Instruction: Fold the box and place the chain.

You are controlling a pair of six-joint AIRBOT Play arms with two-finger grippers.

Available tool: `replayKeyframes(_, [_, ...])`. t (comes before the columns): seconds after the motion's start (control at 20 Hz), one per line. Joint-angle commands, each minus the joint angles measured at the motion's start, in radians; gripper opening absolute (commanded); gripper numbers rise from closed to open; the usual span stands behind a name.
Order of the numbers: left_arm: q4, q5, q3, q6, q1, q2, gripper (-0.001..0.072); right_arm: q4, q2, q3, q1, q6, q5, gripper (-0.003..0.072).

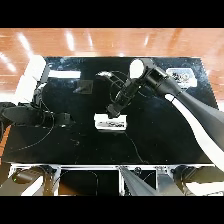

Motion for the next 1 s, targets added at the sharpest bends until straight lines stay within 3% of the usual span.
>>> replayKeyframes(0.0, [-0.001,-0.025,-0.001,-0.002,0.001,0.000,0.0630,-0.069,-0.002,-0.009,0.045,-0.042,-0.020,0.0688])
replayKeyframes(0.3, [-0.001,-0.060,-0.001,-0.002,0.001,0.000,0.0631,-0.178,-0.002,-0.025,0.114,-0.106,-0.094,0.0687])
replayKeyframes(0.6, [-0.001,-0.081,-0.001,-0.002,0.001,-0.029,0.0631,-0.170,-0.002,-0.025,0.122,-0.215,0.004,0.0689])
replayKeyframes(0.95, [-0.028,-0.081,-0.001,-0.002,0.000,-0.087,0.0630,-0.234,-0.004,-0.025,0.121,-0.247,-0.012,0.0689])
